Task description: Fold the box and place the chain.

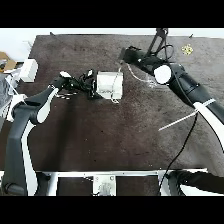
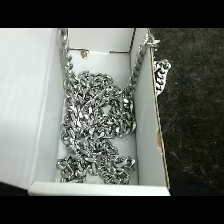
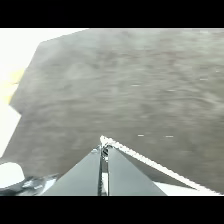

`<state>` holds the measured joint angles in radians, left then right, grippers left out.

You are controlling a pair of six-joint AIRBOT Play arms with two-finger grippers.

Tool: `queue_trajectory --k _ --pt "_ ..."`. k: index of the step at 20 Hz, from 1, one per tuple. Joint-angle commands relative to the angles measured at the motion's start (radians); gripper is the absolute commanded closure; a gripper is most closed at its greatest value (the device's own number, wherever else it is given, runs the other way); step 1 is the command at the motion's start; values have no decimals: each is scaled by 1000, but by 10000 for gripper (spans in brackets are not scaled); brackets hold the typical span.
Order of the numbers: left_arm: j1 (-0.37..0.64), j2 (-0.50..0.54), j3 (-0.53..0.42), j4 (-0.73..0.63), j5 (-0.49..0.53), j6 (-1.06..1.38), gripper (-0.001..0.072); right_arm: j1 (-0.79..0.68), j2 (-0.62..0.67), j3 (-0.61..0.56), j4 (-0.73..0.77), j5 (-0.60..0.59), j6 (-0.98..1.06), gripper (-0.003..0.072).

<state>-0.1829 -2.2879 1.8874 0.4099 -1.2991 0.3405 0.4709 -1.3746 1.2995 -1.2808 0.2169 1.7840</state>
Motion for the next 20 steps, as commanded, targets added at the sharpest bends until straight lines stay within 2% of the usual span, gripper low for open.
queue_trajectory --k 1,3,6,7,8,9,10,14,16,18,20 --pt "0 0 0 0 0 0 485 96 -44 1 -13 -45 38 683" --pt "0 0 0 0 0 0 485 130 -118 1 -13 -36 72 683" --pt "0 0 0 0 0 0 485 146 -201 0 -5 58 73 676" --pt "0 0 0 0 0 0 485 145 -207 0 -11 88 72 495" --pt "0 0 0 0 0 0 485 140 -204 0 -32 106 72 442" --pt "0 0 0 0 0 0 485 129 -196 0 -56 125 72 444" --pt "0 0 0 0 0 0 485 114 -184 0 -84 146 72 482" --pt "0 0 0 0 0 0 485 -5 -113 -1 -192 319 72 477" --pt "0 0 0 0 0 0 485 -93 -94 -37 -215 388 73 308" --pt "0 0 0 0 1 0 485 -190 -94 -115 -214 365 103 311" --pt "0 0 0 0 0 0 485 -281 -103 -216 -204 245 175 312"
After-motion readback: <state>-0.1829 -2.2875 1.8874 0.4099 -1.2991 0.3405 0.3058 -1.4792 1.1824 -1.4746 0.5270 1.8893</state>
